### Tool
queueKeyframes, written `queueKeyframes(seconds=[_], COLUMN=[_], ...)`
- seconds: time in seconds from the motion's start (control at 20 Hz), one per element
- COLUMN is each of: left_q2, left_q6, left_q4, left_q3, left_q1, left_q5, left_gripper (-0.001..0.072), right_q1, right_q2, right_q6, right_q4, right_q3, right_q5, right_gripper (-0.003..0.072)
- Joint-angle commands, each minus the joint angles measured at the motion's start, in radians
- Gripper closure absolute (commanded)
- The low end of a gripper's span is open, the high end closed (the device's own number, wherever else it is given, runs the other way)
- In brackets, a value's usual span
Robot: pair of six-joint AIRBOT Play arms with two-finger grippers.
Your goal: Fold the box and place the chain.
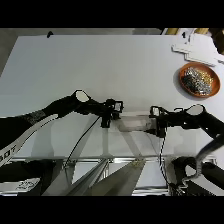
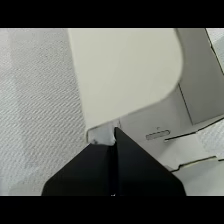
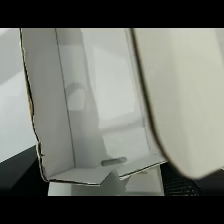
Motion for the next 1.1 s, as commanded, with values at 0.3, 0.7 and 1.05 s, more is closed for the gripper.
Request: queueKeyframes(seconds=[0.3, 0.7, 1.05], left_q2=[0.0, 0.0, 0.0], left_q6=[0.0, 0.0, 0.0], left_q4=[0.0, 0.0, 0.0], left_q3=[0.001, 0.001, 0.001], left_q1=[0.0, 0.0, 0.0], left_q5=[0.0, 0.0, 0.0], left_gripper=[0.0702, 0.0702, 0.0702], right_q1=[0.018, 0.018, 0.068], right_q2=[-0.001, -0.001, -0.001], right_q6=[0.037, 0.034, 0.026], right_q4=[-0.04, -0.036, -0.002], right_q3=[-0.019, -0.024, -0.023], right_q5=[-0.028, -0.028, -0.06], right_gripper=[0.0056, 0.0116, 0.0117])
